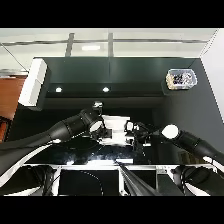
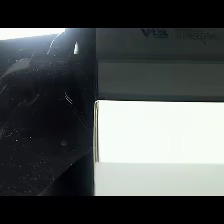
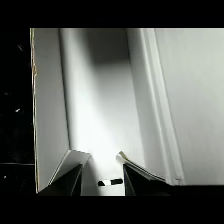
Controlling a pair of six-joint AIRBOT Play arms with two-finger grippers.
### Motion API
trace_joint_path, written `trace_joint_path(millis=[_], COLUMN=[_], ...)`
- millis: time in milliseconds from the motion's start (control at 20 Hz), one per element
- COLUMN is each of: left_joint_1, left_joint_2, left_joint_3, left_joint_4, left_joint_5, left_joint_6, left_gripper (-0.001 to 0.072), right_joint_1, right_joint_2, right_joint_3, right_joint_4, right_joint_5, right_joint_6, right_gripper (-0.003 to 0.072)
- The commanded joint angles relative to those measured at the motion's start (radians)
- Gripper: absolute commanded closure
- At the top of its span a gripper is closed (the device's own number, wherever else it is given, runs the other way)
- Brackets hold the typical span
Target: Fold the box and place the chain.
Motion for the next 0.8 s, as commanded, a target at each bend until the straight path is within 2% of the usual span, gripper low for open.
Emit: trace_joint_path(millis=[0,50,100,150,200,250,400,500,600,750], left_joint_1=[0.0,0.0,0.0,0.0,0.0,0.0,0.0,0.0,0.0,0.0], left_joint_2=[0.001,0.001,0.001,0.001,0.001,0.0,0.0,0.0,0.0,0.0], left_joint_3=[0.001,0.001,0.001,0.001,0.001,0.001,0.001,0.001,0.001,0.001], left_joint_4=[-0.001,-0.001,-0.001,-0.001,0.0,0.0,0.0,0.0,0.0,-0.001], left_joint_5=[0.002,0.002,0.002,0.002,0.002,0.002,0.002,0.002,0.002,0.002], left_joint_6=[0.0,-0.001,0.0,0.0,0.0,0.0,0.0,0.0,0.0,0.0], left_gripper=[0.0686,0.0686,0.0687,0.0686,0.0686,0.0686,0.0686,0.0685,0.0686,0.0686], right_joint_1=[0.002,0.002,0.002,0.002,0.002,0.002,-0.007,-0.076,-0.207,-0.478], right_joint_2=[-0.001,-0.001,-0.001,-0.001,-0.001,-0.001,0.031,0.104,0.183,0.246], right_joint_3=[0.0,0.0,0.0,0.0,0.0,0.0,0.002,0.023,0.055,0.057], right_joint_4=[-0.002,-0.002,0.001,0.002,0.002,0.002,-0.017,-0.164,-0.307,-0.393], right_joint_5=[-0.003,-0.006,-0.007,-0.016,-0.026,-0.026,-0.025,0.019,0.141,0.31], right_joint_6=[0.008,0.01,0.012,0.014,0.019,0.021,0.161,0.459,0.755,1.022], right_gripper=[0.0552,0.0534,0.048,0.0314,0.0373,0.0688,0.0674,0.0674,0.0674,0.0674])
